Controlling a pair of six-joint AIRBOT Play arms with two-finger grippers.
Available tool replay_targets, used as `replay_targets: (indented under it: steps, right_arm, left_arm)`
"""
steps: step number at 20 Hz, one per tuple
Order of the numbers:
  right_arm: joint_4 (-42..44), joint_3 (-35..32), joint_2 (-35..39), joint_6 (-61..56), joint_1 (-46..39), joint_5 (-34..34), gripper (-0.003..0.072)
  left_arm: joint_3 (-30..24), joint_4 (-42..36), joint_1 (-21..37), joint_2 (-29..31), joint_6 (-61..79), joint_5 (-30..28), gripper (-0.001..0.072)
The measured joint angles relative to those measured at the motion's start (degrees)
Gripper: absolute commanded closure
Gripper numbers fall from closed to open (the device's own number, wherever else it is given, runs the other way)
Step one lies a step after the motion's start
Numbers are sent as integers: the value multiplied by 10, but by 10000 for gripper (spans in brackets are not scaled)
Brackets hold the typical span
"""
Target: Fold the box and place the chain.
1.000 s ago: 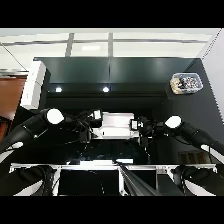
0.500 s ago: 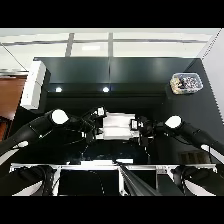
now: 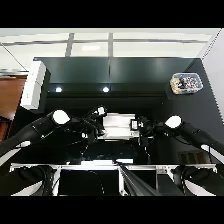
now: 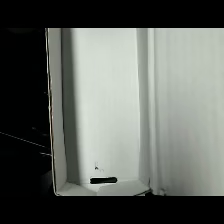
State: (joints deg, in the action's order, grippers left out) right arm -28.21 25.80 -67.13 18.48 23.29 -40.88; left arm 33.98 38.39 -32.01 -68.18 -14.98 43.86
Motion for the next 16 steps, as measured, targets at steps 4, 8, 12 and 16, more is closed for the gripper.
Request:
replay_targets:
  steps: [4,8,12,16]
  right_arm:
    - [0,0,0,0,0,0,550]
    - [1,0,0,-1,0,0,550]
    - [1,0,0,-1,0,0,549]
    - [1,0,0,0,0,-1,550]
  left_arm:
    - [0,-34,0,-26,15,-7,435]
    - [0,-46,0,-37,26,-10,339]
    - [0,-45,0,-40,31,-12,405]
    - [1,-43,1,-40,32,2,685]
